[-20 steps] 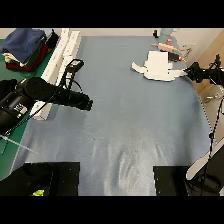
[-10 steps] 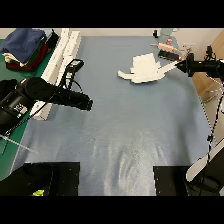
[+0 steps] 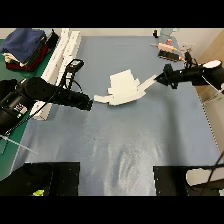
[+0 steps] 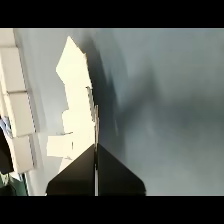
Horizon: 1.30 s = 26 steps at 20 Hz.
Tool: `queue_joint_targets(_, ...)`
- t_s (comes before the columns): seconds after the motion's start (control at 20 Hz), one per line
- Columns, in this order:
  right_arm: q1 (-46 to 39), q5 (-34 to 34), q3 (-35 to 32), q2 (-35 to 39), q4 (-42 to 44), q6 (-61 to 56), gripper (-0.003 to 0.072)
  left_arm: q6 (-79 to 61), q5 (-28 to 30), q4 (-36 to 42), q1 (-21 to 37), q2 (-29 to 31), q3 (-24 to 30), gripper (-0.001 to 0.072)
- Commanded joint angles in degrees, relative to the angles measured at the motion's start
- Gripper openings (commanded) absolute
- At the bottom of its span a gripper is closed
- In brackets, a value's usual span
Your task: Fold the box.
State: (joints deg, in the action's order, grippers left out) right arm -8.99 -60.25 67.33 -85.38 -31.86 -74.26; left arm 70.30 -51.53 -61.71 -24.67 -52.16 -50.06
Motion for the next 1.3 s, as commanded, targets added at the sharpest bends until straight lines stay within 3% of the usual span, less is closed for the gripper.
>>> queue_joint_targets(0.0,4.2,8.5,-22.1,18.1,-1.9,-2.9,-0.0003,0.0,0.0,0.0,0.0,0.0,0.0,0.0014)
queue_joint_targets(0.25,9.1,13.0,-42.3,39.3,-5.7,-12.6,-0.0003,0.0,0.0,0.0,0.0,0.0,0.0,0.0014)
queue_joint_targets(0.45,11.3,11.9,-47.4,45.8,-10.9,-19.3,-0.0001,0.0,0.0,0.0,0.0,0.0,0.0,0.0015)
queue_joint_targets(0.5,11.9,11.5,-47.4,45.7,-11.7,-19.4,0.0002,0.0,0.0,0.0,0.0,0.0,0.0,0.0014)
queue_joint_targets(0.55,12.2,11.3,-47.4,45.4,-11.8,-19.4,0.0078,0.0,0.0,0.0,0.0,0.0,0.0,0.0014)
queue_joint_targets(0.6,12.2,11.3,-47.4,45.0,-11.9,-19.4,0.0303,0.0,0.0,0.0,0.0,0.0,0.0,0.0014)
queue_joint_targets(0.65,12.2,11.1,-47.3,44.4,-12.3,-19.4,0.0389,0.0,0.0,0.0,0.0,0.0,0.0,0.0014)
queue_joint_targets(0.9,9.0,6.6,-42.9,36.9,-17.8,-16.8,0.0388,0.0,0.6,0.2,0.0,0.0,0.0,0.0014)
queue_joint_targets(1.25,8.3,-3.8,-33.1,20.2,-11.7,1.2,0.0332,0.0,0.6,1.5,0.0,0.0,0.0,0.0014)
